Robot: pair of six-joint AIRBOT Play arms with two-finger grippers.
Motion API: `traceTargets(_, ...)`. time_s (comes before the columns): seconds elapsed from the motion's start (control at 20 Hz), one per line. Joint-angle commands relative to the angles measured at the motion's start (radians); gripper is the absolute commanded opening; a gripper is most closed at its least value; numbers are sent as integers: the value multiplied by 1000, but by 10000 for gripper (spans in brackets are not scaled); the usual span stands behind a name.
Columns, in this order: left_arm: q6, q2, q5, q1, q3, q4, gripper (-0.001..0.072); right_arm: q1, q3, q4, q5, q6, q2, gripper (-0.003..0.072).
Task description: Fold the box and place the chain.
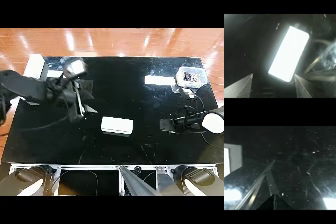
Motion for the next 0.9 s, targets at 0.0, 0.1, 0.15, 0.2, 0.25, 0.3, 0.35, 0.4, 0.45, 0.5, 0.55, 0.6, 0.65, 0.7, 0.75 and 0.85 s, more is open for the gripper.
traceTargets(0.0, 194, -8, -127, -146, -67, 100, 639, -2, 0, -36, -4, 0, 1, 29)
traceTargets(0.1, 394, -42, -211, -192, -132, 99, 640, -2, 0, -57, -30, 0, 1, 30)
traceTargets(0.15, 394, -66, -261, -198, -145, 111, 639, -2, 0, -69, -43, 0, 0, 30)
traceTargets(0.2, 394, -90, -290, -198, -151, 115, 639, -2, 0, -78, -53, 0, 0, 30)
traceTargets(0.25, 394, -119, -306, -197, -151, 115, 640, -2, 0, -87, -63, 0, 0, 29)
traceTargets(0.3, 394, -152, -322, -198, -151, 115, 639, -2, 0, -100, -72, 0, 0, 29)
traceTargets(0.35, 394, -184, -341, -197, -151, 116, 639, -2, 0, -108, -80, 1, -1, 29)
traceTargets(0.4, 394, -216, -360, -192, -151, 118, 639, -2, 0, -113, -86, 1, -3, 30)
traceTargets(0.45, 394, -240, -365, -187, -151, 116, 640, -2, 0, -116, -91, 1, -8, 30)
traceTargets(0.5, 394, -256, -358, -181, -151, 94, 639, -2, 0, -116, -95, 1, -14, 29)
traceTargets(0.55, 394, -263, -345, -177, -151, 62, 639, -2, 0, -116, -95, 1, -20, 30)
traceTargets(0.6, 394, -264, -322, -175, -151, 46, 639, -2, 0, -116, -95, 1, -27, 29)
traceTargets(0.65, 394, -264, -301, -175, -151, 39, 639, -2, 0, -123, -96, 1, -34, 30)
traceTargets(0.7, 394, -264, -290, -175, -151, 38, 639, -2, 0, -124, -98, 1, -40, 30)
traceTargets(0.75, 394, -264, -282, -175, -151, 33, 639, -2, 0, -124, -102, 1, -47, 29)
traceTargets(0.85, 394, -264, -245, -175, -151, 30, 639, -2, 0, -123, -113, 1, -50, 30)
